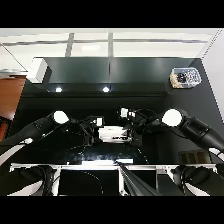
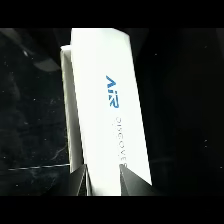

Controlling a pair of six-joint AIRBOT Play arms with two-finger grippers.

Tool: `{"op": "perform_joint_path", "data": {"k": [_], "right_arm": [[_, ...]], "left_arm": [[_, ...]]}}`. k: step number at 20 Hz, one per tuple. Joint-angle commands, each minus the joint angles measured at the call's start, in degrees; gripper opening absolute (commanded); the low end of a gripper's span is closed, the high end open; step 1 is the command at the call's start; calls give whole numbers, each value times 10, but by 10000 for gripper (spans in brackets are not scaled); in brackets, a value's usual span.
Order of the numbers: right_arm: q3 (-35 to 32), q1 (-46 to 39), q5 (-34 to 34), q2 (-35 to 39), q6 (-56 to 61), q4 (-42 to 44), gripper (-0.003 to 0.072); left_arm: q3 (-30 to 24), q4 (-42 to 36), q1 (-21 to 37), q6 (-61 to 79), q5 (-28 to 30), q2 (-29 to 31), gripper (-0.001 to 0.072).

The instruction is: Fold the box and place the chain.

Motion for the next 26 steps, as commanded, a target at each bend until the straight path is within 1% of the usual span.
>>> {"op": "perform_joint_path", "data": {"k": [1, 13, 26], "right_arm": [[0, 0, 9, 0, 11, -2, 227], [0, 0, 14, -5, 15, -2, 228], [0, 0, 19, -40, 29, -2, 229]], "left_arm": [[0, 0, 0, 2, 0, 0, 392], [0, 0, 0, 2, 0, 0, 392], [0, 0, 0, 2, 0, 0, 392]]}}
